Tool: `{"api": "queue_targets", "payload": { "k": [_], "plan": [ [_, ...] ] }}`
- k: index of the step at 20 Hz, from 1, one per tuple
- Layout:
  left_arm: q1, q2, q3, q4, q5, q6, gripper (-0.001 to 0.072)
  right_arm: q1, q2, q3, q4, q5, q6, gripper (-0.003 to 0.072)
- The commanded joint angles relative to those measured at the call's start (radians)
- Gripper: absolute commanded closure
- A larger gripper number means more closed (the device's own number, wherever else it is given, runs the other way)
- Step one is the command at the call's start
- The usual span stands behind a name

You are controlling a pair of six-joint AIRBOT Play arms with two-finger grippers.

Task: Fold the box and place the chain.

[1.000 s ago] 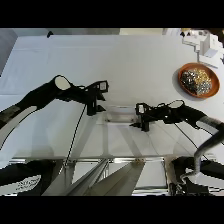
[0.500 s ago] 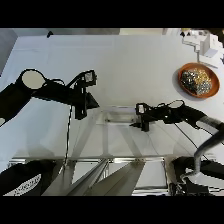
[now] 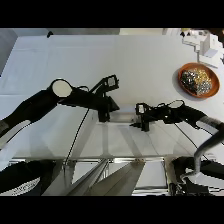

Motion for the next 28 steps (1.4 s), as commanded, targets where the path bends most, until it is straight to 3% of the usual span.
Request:
{"api": "queue_targets", "payload": {
  "k": [1,4,8,14,17,19,23,26,28],
  "plan": [
    [-0.020,-0.098,0.000,-0.150,0.296,-0.002,0.0704,0.000,0.001,0.001,0.000,0.000,0.000,0.0331],
    [-0.020,-0.184,0.000,-0.207,0.363,-0.002,0.0704,0.000,0.001,0.001,0.000,0.000,0.000,0.0331],
    [-0.020,-0.262,0.000,-0.206,0.285,-0.002,0.0704,0.000,0.001,0.001,0.000,0.000,0.000,0.0331],
    [-0.018,-0.245,0.000,-0.178,0.228,-0.002,0.0708,0.000,0.001,0.001,0.000,0.000,0.000,0.0331],
    [-0.018,-0.142,0.000,-0.017,0.201,-0.049,0.0708,0.000,0.001,0.001,0.000,0.000,0.000,0.0331],
    [-0.018,-0.044,0.000,0.205,0.144,-0.185,0.0708,0.000,0.001,0.001,0.000,0.000,0.000,0.0331],
    [-0.018,0.118,0.000,0.579,-0.105,-0.354,0.0704,0.000,0.001,0.001,0.000,0.000,0.000,0.0331],
    [-0.018,0.135,0.000,0.619,-0.254,-0.246,0.0704,0.000,0.001,0.001,0.000,0.000,0.000,0.0331],
    [-0.018,0.116,-0.001,0.618,-0.268,-0.218,0.0704,0.000,0.001,0.001,0.000,0.000,0.000,0.0331]
  ]
}}
